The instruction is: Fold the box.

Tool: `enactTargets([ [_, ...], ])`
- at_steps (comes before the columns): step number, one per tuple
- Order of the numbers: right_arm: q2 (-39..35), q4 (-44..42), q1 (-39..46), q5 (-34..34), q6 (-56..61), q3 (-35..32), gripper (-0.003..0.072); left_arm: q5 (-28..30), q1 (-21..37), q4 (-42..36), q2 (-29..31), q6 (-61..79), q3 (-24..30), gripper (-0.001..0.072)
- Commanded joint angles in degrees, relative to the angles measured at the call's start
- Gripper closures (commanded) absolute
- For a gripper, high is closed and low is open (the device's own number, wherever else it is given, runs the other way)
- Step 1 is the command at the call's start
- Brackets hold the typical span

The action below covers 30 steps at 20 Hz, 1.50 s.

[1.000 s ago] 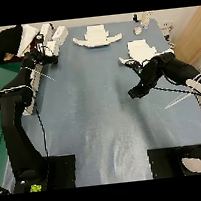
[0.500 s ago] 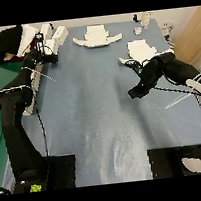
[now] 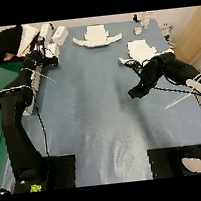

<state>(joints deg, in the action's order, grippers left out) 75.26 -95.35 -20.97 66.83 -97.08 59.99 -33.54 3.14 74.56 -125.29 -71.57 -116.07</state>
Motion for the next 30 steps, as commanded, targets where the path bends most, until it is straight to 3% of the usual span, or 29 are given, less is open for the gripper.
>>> enactTargets([
  [1, 0.02, -0.02, 0.04, 0.00, 0.00, 0.07, 0.0684, -0.52, 0.07, 0.04, -0.11, -0.02, 0.00, 0.0014],
  [8, 0.02, -0.02, 0.04, 0.00, 0.00, 0.07, 0.0684, -6.23, 0.35, 3.48, 2.60, -0.02, -0.07, 0.0014],
  [16, 0.02, 0.00, 0.04, -0.02, 0.00, 0.07, 0.0684, -26.16, 0.87, 5.11, 15.04, -0.02, -0.07, 0.0037],
  [17, 0.02, 0.00, 0.04, -0.02, 0.00, 0.07, 0.0684, -28.02, 0.70, 5.09, 16.68, -0.02, -0.07, 0.0289],
  [18, 0.02, -0.02, 0.04, -0.02, 0.00, 0.07, 0.0684, -30.23, 0.48, 5.05, 18.25, 0.00, -0.07, 0.0588],
  [19, 0.02, -0.02, 0.04, -0.02, 0.00, 0.07, 0.0684, -32.30, 0.31, 4.81, 19.85, -0.04, -0.07, 0.0694],
  [24, 0.02, 0.00, 0.04, 0.00, 0.00, 0.07, 0.0684, -41.94, -3.69, 4.26, 27.17, -2.10, 0.74, 0.0700],
  [27, 0.02, -0.02, 0.04, -0.02, 0.00, 0.07, 0.0685, -43.34, -10.64, 4.11, 32.87, -4.39, 7.61, 0.0701],
  [30, 0.02, -0.02, 0.04, -0.02, 0.00, 0.07, 0.0684, -40.72, -20.44, 6.40, 38.75, -6.78, 17.57, 0.0701],
])
